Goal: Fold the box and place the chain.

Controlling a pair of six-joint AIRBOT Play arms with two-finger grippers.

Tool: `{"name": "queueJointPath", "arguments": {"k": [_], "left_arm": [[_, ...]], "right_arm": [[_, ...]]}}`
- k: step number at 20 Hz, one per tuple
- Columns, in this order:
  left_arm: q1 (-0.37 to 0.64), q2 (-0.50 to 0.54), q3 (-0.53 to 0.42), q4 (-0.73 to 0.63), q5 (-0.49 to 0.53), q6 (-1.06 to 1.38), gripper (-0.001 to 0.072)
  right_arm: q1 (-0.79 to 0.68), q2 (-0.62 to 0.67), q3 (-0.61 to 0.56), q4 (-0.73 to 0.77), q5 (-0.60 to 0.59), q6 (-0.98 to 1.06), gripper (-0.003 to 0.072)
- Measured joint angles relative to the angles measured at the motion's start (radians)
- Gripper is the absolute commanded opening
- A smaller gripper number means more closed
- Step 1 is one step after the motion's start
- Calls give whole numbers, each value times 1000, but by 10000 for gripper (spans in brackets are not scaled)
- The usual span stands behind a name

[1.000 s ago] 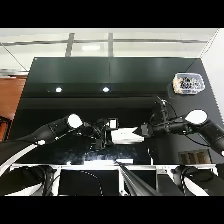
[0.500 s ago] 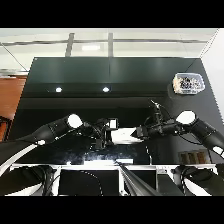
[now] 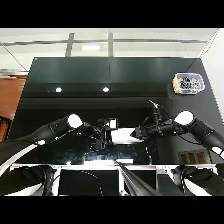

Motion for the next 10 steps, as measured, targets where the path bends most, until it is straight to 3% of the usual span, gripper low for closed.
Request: {"name": "queueJointPath", "arguments": {"k": [2, 3, 4, 5, 6, 10], "left_arm": [[0, 0, 0, -1, 0, 0, 345], [0, 0, 0, -2, 0, 0, 384], [0, 0, 0, -2, 0, 0, 478], [1, 0, 0, -1, 0, 0, 637], [1, 2, 0, 11, 9, -5, 720], [1, 45, 0, 63, -5, -33, 720]], "right_arm": [[-10, 6, 18, -9, 18, -4, 5], [-21, 13, 35, -12, 38, -6, 5], [-39, 28, 59, -8, 81, -9, 5], [-63, 48, 84, -11, 127, -12, 5], [-94, 74, 109, -21, 172, -12, 5], [-273, 229, 186, -124, 307, 5, 6]]}}
